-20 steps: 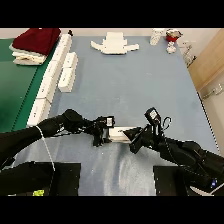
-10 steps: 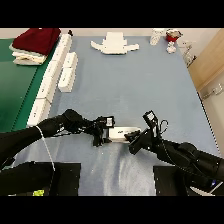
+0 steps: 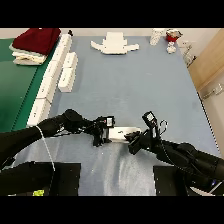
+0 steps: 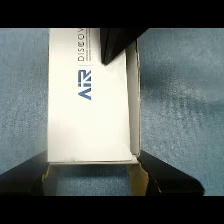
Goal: Fold the box.
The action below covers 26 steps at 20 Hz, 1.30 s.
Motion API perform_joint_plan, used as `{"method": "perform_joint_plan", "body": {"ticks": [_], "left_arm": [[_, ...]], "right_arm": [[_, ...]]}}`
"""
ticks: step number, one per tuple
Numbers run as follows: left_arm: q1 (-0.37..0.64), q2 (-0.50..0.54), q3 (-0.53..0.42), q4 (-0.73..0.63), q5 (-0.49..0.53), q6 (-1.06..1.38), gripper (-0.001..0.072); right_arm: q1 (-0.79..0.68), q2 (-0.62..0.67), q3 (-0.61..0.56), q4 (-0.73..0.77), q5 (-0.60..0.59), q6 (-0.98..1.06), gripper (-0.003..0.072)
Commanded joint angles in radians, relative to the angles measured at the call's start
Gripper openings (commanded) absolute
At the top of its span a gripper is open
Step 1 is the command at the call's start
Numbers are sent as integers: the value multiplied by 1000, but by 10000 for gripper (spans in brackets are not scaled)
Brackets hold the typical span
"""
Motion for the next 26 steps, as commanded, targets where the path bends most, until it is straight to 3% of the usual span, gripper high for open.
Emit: {"method": "perform_joint_plan", "body": {"ticks": [1,7,15,18,21,24,26], "left_arm": [[0,0,1,0,0,2,455],[0,0,1,0,0,2,455],[0,0,1,0,0,2,455],[0,0,1,0,0,2,455],[0,0,1,0,0,2,455],[0,0,1,0,0,2,455],[0,0,1,0,0,2,455]], "right_arm": [[1,-17,-2,-2,-10,-8,4],[1,-8,0,-1,-8,-8,4],[-2,100,48,-67,-14,-8,5],[-27,89,104,-76,-72,-7,6],[-153,40,224,-181,-286,66,6],[-347,-77,409,-474,-630,316,5],[-463,-180,535,-584,-854,351,6]]}}
